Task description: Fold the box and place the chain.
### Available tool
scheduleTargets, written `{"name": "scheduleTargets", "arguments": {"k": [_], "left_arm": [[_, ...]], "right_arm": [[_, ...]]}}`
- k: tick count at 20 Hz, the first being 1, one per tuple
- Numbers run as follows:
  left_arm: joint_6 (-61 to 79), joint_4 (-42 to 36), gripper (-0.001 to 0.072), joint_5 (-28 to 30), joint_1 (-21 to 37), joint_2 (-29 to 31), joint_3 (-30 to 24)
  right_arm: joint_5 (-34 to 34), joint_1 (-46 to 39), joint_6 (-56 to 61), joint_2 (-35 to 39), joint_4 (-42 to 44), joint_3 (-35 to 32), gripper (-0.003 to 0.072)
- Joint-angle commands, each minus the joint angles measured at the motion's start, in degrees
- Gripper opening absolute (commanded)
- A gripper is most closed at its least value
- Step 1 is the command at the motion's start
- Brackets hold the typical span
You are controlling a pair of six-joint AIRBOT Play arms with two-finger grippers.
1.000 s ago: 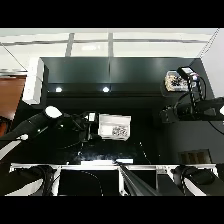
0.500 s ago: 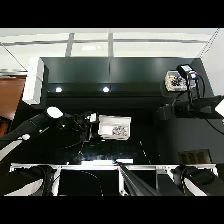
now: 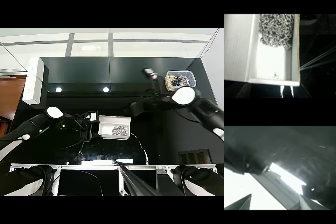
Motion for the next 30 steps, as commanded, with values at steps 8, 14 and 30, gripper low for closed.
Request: {"name": "scheduleTargets", "arguments": {"k": [8,14,30], "left_arm": [[-0.6,0.0,0.0464,0.6,0.0,0.0,0.1],[-0.6,0.0,0.0464,0.6,0.0,0.0,0.1],[-0.6,0.1,0.0464,0.6,0.0,0.0,0.1]], "right_arm": [[17.0,6.6,-33.6,-1.4,-3.9,1.0,0.072],[6.1,10.9,-39.4,-1.4,-6.0,-1.3,0.072],[4.9,11.0,-35.6,-0.5,-5.7,-1.4,0.0241]]}}
